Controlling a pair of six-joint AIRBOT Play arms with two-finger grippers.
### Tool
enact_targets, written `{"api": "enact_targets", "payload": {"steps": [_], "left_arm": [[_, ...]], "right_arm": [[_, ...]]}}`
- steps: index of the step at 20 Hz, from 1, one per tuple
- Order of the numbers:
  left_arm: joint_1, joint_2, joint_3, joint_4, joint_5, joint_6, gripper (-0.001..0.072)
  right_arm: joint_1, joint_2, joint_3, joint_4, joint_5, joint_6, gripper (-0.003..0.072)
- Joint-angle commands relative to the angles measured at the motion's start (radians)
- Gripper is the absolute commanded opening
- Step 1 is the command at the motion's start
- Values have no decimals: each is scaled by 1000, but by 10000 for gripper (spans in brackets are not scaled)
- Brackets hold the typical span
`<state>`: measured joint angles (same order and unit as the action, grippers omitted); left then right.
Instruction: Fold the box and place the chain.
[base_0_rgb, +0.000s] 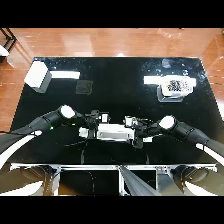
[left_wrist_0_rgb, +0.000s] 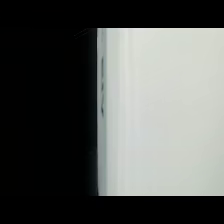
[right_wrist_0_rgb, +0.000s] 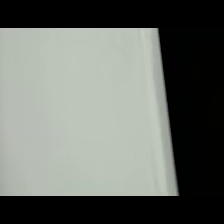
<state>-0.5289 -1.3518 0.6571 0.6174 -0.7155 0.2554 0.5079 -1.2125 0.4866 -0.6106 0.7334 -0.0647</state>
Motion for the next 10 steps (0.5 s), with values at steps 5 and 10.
{"api": "enact_targets", "payload": {"steps": [5, 10], "left_arm": [[0, 0, 0, 0, -30, -2, 18], [0, 0, 0, 0, -29, -5, 18]], "right_arm": [[-2, -2, -1, -42, -43, 1, 697], [-2, -2, -1, -42, -53, 0, 697]]}}
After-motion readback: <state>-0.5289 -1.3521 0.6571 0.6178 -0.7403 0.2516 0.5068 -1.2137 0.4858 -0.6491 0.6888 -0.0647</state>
